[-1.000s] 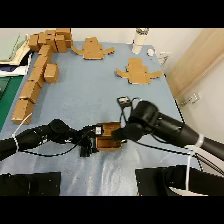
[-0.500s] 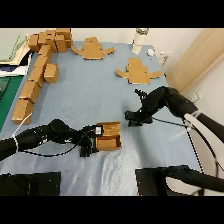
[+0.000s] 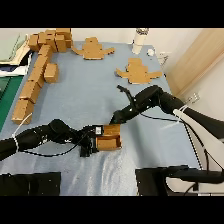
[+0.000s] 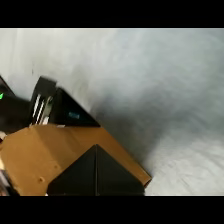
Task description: Fold the box.
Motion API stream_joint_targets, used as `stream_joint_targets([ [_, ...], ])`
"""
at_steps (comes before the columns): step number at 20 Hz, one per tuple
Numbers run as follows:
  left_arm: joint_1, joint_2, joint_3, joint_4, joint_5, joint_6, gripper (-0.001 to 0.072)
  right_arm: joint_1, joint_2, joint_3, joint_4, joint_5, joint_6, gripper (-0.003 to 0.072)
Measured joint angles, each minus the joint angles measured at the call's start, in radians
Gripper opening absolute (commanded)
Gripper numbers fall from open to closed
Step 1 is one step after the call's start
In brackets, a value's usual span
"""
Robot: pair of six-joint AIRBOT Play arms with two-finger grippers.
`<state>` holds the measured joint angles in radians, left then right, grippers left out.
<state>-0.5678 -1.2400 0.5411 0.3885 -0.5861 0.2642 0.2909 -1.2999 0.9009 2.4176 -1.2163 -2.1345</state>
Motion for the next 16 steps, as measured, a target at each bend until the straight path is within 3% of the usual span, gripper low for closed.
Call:
stream_joint_targets([
  [5,0.000,0.000,0.000,0.000,0.000,0.000,0.0520,0.191,0.157,-0.060,-0.169,0.109,-0.070,0.0004],
  [9,0.000,0.000,0.000,0.000,0.000,0.000,0.0520,0.360,0.275,-0.156,-0.316,0.261,-0.108,0.0005],
  [10,0.000,0.000,0.000,0.000,0.000,0.000,0.0521,0.406,0.311,-0.187,-0.357,0.306,-0.112,0.0052],
  [12,0.000,0.000,0.000,0.000,0.000,0.000,0.0520,0.476,0.377,-0.243,-0.438,0.385,-0.118,0.0542],
  [13,0.000,0.000,0.000,0.000,0.000,0.000,0.0520,0.502,0.406,-0.269,-0.470,0.415,-0.121,0.0590],
  [16,0.000,0.000,0.000,0.000,0.000,0.000,0.0521,0.543,0.449,-0.316,-0.529,0.462,-0.145,0.0590],
])
